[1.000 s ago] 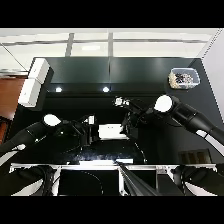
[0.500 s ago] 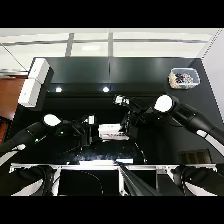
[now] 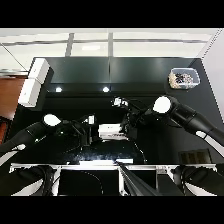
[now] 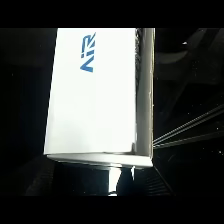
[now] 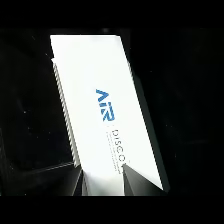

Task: Fold the box and place the chain.

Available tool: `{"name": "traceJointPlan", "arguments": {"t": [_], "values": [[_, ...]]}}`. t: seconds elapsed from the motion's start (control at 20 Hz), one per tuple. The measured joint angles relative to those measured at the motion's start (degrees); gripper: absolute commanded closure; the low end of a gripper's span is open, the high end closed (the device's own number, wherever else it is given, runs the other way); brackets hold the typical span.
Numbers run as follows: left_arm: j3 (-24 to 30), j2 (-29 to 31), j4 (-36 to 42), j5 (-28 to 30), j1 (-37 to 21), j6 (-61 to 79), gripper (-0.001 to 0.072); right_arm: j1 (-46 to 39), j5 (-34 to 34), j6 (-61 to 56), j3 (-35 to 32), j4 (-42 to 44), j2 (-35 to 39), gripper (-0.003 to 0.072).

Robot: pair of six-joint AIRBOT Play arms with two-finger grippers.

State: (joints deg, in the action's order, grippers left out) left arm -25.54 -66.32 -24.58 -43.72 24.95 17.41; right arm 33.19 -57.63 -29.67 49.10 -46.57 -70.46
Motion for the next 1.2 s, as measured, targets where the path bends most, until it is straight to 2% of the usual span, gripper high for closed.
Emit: {"name": "traceJointPlan", "arguments": {"t": [0.6,0.65,0.7,1.2], "values": [[0.0,0.02,0.0,-0.02,0.0,0.02,0.0311,0.48,-0.52,-1.14,-0.09,-1.4,-0.07,0.0406],[0.0,0.0,0.0,-0.02,0.0,0.0,0.0311,0.48,-0.57,-1.22,-0.09,-1.51,-0.07,0.039],[0.0,0.0,0.0,-0.02,0.0,0.0,0.0311,0.48,-0.59,-1.31,-0.09,-1.6,-0.09,0.0311],[0.0,0.0,0.0,-0.07,0.02,0.04,0.0311,0.52,-0.57,-1.97,-0.7,-1.99,-0.48,0.0313]]}}
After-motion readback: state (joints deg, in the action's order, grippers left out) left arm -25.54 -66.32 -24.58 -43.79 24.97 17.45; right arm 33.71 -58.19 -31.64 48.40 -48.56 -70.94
